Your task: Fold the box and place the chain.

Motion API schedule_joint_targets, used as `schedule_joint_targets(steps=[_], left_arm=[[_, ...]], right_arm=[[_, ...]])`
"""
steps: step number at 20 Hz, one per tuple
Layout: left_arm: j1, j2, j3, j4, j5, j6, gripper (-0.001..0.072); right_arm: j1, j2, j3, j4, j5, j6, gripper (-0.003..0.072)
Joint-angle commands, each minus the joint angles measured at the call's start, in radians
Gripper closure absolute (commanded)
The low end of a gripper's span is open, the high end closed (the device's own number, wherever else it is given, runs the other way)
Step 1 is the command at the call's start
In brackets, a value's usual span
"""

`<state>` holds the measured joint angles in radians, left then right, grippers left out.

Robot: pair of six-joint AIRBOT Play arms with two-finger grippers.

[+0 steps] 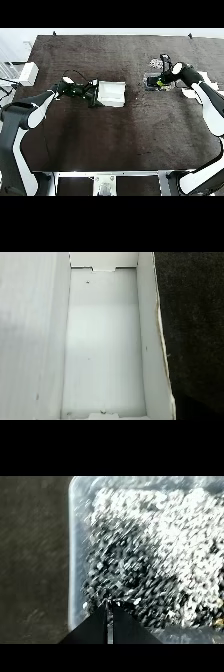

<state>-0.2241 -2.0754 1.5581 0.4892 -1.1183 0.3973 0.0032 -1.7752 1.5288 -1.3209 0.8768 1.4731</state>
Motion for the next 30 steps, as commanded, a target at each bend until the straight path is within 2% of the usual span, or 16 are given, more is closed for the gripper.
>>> schedule_joint_targets(steps=[1, 6, 10, 14, 17, 20, 25, 30], left_arm=[[0.000, 0.000, 0.000, 0.000, 0.000, 0.000, 0.0411], [-0.001, 0.000, 0.000, 0.000, 0.000, 0.000, 0.0412], [0.000, 0.000, 0.000, 0.000, 0.000, 0.000, 0.0411], [-0.001, 0.000, 0.000, 0.000, 0.000, 0.000, 0.0411], [0.000, 0.000, 0.000, 0.000, 0.000, 0.000, 0.0411], [0.000, 0.000, 0.000, 0.000, 0.000, 0.000, 0.0411], [0.000, 0.000, 0.000, 0.000, 0.000, 0.000, 0.0411], [0.000, 0.000, 0.000, 0.000, 0.000, 0.000, 0.0412]], right_arm=[[0.000, 0.071, 0.006, 0.001, -0.002, -0.014, 0.0681], [0.000, 0.234, 0.006, -0.005, 0.004, -0.015, 0.0682], [0.036, 0.444, 0.007, 0.004, 0.010, -0.016, 0.0681], [0.100, 0.683, 0.007, 0.001, -0.093, -0.021, 0.0681], [0.154, 0.785, 0.007, 0.002, -0.148, -0.039, 0.0681], [0.215, 0.815, 0.006, 0.002, -0.131, -0.039, 0.0681], [0.307, 0.815, -0.021, 0.005, -0.018, -0.032, 0.0681], [0.420, 0.802, -0.096, 0.014, -0.038, 0.002, 0.0680]])
